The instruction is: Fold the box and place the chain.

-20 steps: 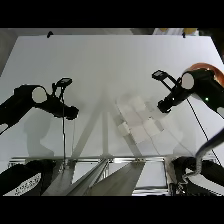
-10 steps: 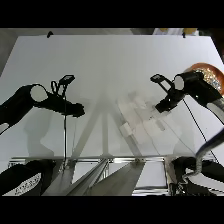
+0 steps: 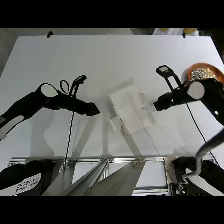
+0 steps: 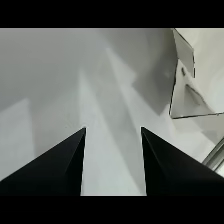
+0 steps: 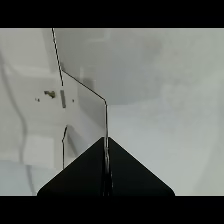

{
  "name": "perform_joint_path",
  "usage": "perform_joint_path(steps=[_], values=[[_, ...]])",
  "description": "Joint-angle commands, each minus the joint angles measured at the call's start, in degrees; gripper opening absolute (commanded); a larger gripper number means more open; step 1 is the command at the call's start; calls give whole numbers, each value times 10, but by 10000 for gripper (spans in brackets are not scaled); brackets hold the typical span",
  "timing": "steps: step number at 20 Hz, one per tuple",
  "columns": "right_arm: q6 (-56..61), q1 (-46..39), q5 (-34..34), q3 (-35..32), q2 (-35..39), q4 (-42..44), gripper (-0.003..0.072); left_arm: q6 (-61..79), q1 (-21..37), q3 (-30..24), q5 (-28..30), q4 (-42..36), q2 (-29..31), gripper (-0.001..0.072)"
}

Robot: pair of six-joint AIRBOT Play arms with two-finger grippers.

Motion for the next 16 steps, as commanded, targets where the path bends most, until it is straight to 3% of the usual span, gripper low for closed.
perform_joint_path(steps=[1, 2, 3, 4, 5, 11, 12, 16], values=[[-3, 1, -73, -99, 110, 61, 20, 72, -20, 0, 73, -64, -20, 393], [-3, 0, -80, -122, 134, 73, 20, 98, -23, 0, 92, -87, -21, 395], [-2, 1, -83, -137, 153, 78, 20, 134, -23, 0, 101, -124, -21, 442], [-2, 1, -81, -144, 166, 78, 21, 170, -21, 0, 106, -162, -21, 541], [-3, 1, -79, -144, 175, 78, 21, 203, -17, 3, 108, -200, -22, 573], [-3, 1, -83, -144, 187, 78, 21, 243, -14, 108, -1, -203, -104, 578], [-3, 0, -83, -144, 187, 78, 21, 245, -14, 121, -17, -203, -121, 608], [-3, 0, -84, -144, 187, 78, 21, 278, -21, 136, -60, -208, -172, 628]])
